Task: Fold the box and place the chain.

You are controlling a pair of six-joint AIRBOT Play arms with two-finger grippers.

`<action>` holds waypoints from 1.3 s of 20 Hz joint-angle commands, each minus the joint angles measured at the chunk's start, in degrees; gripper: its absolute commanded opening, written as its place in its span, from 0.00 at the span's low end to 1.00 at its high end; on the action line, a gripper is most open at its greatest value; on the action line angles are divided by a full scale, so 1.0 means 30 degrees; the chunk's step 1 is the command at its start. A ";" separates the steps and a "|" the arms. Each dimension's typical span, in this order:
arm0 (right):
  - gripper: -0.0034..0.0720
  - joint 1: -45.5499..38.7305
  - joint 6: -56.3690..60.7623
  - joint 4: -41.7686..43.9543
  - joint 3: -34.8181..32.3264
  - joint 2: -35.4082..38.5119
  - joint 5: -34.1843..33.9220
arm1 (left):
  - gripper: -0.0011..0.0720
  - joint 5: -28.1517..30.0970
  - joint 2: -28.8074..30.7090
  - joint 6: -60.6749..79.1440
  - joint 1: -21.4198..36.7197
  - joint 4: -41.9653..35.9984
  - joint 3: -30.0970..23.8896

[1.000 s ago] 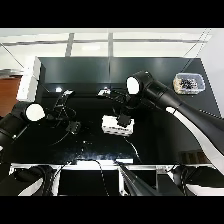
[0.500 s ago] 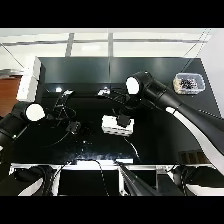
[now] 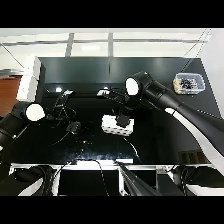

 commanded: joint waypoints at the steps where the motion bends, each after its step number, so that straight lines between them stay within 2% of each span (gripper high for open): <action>1: 0.51 0.0022 0.0022 -0.0036 -0.0007 -0.0015 -0.0087 | 0.97 0.0007 -0.0015 0.0000 0.0007 0.0007 0.0000; 26: 0.51 0.0022 0.0240 -0.0576 -0.0015 -0.0015 -0.0437 | 0.97 0.0000 -0.0015 0.0007 0.0015 0.0015 0.0000</action>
